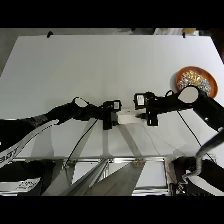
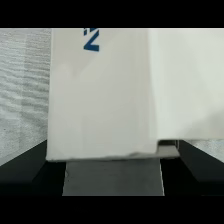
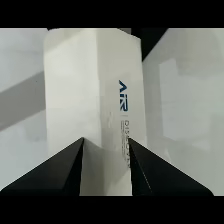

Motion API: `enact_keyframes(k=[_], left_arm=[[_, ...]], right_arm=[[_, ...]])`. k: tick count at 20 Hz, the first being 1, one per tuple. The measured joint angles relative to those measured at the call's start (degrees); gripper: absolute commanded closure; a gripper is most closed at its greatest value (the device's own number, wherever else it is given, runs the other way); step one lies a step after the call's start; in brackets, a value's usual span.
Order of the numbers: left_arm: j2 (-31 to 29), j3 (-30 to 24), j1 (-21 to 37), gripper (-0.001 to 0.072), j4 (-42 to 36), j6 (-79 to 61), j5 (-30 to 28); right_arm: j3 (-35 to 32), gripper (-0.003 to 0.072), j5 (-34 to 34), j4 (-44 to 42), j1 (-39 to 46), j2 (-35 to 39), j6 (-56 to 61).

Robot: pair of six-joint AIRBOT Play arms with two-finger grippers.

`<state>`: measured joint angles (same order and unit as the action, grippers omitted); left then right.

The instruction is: Fold the box and place the chain.

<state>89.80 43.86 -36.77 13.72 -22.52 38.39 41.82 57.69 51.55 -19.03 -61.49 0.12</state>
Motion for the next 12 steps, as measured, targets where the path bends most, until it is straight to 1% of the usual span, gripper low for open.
enact_keyframes(k=[7, 10, 12], left_arm=[[0.0, 0.0, 0.0, 0.0501, 0.0, 0.0, 0.0], [0.0, 0.0, 0.0, 0.0501, 0.0, 0.0, 0.0], [0.0, 0.0, 0.0, 0.0501, 0.0, 0.0, 0.0]], right_arm=[[-0.2, 0.0367, -0.8, -0.1, -0.9, -0.1, -0.4], [-0.2, 0.0412, -1.3, 1.0, -1.0, -0.9, -0.4], [-0.2, 0.0467, -1.7, 1.5, -1.0, -1.1, -0.2]])
